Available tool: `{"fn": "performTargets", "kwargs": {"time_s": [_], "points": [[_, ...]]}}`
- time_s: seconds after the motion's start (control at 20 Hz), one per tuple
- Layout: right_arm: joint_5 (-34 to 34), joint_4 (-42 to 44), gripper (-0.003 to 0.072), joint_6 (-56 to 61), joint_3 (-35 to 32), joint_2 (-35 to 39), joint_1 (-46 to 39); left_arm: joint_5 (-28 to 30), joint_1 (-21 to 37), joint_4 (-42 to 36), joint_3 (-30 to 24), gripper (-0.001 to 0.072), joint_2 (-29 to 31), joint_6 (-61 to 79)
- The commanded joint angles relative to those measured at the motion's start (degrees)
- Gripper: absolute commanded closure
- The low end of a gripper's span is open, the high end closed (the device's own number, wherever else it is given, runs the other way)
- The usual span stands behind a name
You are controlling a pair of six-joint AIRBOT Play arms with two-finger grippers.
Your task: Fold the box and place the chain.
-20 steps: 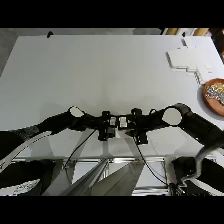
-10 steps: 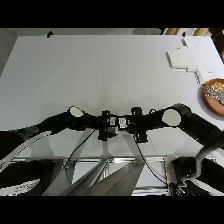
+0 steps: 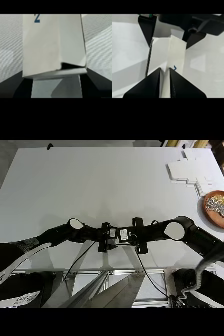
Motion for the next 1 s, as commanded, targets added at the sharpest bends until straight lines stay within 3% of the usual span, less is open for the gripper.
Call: {"fn": "performTargets", "kwargs": {"time_s": [0.0, 0.6, 0.65, 0.8, 0.95], "points": [[-0.5, 0.1, 0.0585, 0.0, -0.1, 0.2, 0.0, -0.1, 0.0, 0.1, 0.0, 0.0337, 0.0, 0.0], [-2.3, 0.7, 0.0581, 0.0, -4.2, 0.1, 0.0, -0.1, 0.0, 0.0, 0.0, 0.0337, 0.0, 0.0], [-1.9, 0.9, 0.0560, 0.0, -4.2, 0.1, 0.0, -0.1, 0.0, 0.0, 0.0, 0.0337, 0.0, 0.0], [-1.5, 2.7, 0.0389, 0.0, -4.2, 0.2, 0.0, -0.1, 0.0, 0.1, 0.0, 0.0337, 0.0, 0.0], [-1.5, 5.0, 0.0385, 0.0, -4.2, 2.1, 0.0, -0.1, 0.0, 0.1, 0.0, 0.0337, 0.0, 0.0]]}}
